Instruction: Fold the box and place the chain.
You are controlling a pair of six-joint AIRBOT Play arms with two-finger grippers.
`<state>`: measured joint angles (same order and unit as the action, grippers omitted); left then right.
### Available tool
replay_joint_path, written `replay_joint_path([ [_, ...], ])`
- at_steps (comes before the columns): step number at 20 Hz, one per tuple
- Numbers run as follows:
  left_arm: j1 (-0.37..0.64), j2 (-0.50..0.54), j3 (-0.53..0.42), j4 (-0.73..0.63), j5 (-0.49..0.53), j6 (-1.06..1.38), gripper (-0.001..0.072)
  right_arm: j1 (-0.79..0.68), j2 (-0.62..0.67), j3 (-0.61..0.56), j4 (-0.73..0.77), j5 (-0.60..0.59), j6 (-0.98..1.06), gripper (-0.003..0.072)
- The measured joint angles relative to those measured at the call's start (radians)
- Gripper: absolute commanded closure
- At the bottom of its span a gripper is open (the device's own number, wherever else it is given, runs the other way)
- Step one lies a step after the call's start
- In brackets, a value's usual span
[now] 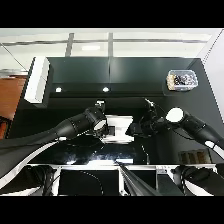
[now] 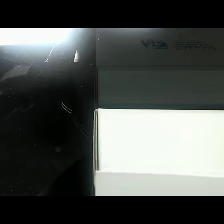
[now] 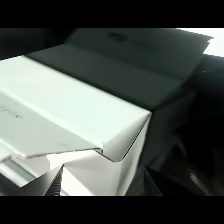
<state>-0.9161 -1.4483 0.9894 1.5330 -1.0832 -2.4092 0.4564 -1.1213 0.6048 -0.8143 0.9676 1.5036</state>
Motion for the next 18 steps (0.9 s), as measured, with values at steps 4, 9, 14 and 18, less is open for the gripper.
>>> replay_joint_path([
  [4,0.000,0.000,0.000,0.002,0.001,0.000,0.0677,0.080,-0.001,0.041,-0.137,-0.020,0.152,0.0258],
  [9,0.000,0.000,0.000,0.003,0.002,0.000,0.0677,0.158,-0.005,0.087,-0.291,-0.025,0.310,0.0278],
  [14,0.000,-0.005,0.001,0.003,0.000,-0.001,0.0677,0.229,-0.055,0.152,-0.436,0.008,0.447,0.0278],
  [18,0.000,-0.014,0.002,0.003,-0.002,0.000,0.0677,0.265,-0.101,0.197,-0.486,0.036,0.511,0.0278],
])
